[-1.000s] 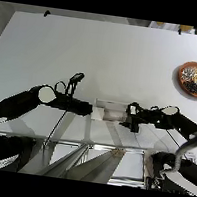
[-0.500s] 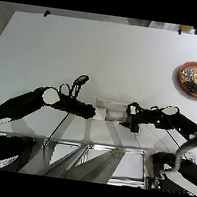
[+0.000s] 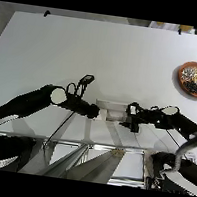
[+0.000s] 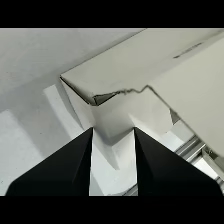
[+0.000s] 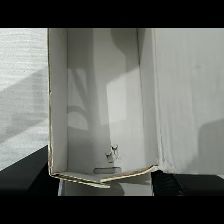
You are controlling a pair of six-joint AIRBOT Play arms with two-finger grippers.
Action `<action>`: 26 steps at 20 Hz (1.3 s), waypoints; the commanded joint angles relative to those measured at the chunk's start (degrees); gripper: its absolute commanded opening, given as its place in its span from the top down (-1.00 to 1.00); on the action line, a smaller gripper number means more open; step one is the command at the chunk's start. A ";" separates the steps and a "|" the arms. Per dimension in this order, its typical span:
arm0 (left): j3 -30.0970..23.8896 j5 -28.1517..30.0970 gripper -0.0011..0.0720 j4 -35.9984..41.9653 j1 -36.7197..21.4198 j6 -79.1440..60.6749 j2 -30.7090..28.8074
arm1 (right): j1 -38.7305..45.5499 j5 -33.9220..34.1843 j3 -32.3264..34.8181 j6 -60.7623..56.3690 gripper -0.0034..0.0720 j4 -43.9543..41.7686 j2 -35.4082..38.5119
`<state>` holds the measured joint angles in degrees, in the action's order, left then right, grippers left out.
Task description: Fold the box and place the chain.
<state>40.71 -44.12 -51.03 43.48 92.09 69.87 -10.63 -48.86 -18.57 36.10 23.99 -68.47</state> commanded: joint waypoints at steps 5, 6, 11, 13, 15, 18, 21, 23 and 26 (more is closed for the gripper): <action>4.31 -2.27 0.18 -11.10 2.34 11.91 1.01 | -0.02 0.00 0.00 -0.02 -0.17 0.00 0.04; 5.01 -3.26 0.18 -11.63 2.67 12.92 1.46 | -0.02 0.00 0.00 -0.02 -0.17 -0.02 0.02; 11.10 -8.57 0.18 -14.56 5.49 17.94 6.99 | -0.02 0.00 0.00 -0.02 -0.17 -0.02 0.04; 13.64 -9.55 0.18 -15.15 6.75 21.42 9.29 | -0.02 0.00 0.00 -0.02 -0.17 -0.02 0.04; 15.39 -11.76 0.18 -17.29 7.96 28.79 10.99 | -0.02 0.00 0.00 -0.02 -0.17 -0.02 0.02; 17.90 -15.61 0.18 -22.25 9.38 35.54 12.74 | -0.02 0.00 0.00 -0.02 -0.17 -0.02 0.02; 21.03 -18.05 0.18 -25.86 10.10 38.69 14.10 | -0.02 0.00 0.00 -0.02 -0.17 0.00 0.04; 22.43 -17.79 0.18 -26.97 10.95 40.83 15.06 | -0.02 0.00 0.00 -0.02 -0.17 0.00 0.04; 22.64 -17.44 0.18 -29.22 12.22 43.60 17.14 | -0.02 0.00 0.00 -0.02 -0.17 0.00 0.02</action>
<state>62.39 -61.17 -77.17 54.63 131.81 85.27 -10.61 -48.80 -18.57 36.05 23.99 -68.47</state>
